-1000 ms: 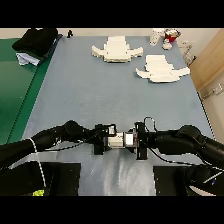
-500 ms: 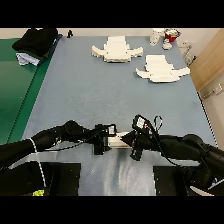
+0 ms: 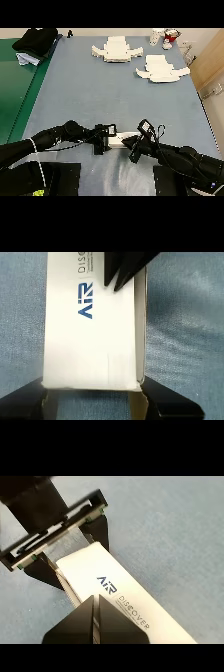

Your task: Fold the box.

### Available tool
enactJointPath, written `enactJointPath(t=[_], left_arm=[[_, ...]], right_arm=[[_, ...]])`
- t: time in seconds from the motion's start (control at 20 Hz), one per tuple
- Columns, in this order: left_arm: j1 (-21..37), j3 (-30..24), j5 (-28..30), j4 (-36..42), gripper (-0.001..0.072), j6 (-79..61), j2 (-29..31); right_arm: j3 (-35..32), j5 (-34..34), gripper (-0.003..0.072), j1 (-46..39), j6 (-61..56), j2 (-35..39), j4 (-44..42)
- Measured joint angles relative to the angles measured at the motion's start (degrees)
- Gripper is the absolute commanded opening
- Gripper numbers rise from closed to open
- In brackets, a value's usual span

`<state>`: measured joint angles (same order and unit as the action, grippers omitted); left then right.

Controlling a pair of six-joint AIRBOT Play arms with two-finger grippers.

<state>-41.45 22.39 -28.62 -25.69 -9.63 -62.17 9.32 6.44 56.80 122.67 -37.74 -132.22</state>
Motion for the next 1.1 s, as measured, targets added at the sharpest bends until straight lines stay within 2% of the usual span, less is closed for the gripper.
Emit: enactJointPath(t=[0.6,1.1], left_arm=[[0.0,0.0,0.0,0.0,0.0423,0.1,0.0],[0.0,0.0,0.0,0.0,0.0423,0.0,0.0]], right_arm=[[-0.7,-1.4,0.0050,0.4,-0.7,-3.9,-0.1],[-0.6,0.1,0.0052,0.4,-0.8,-0.5,1.1]])
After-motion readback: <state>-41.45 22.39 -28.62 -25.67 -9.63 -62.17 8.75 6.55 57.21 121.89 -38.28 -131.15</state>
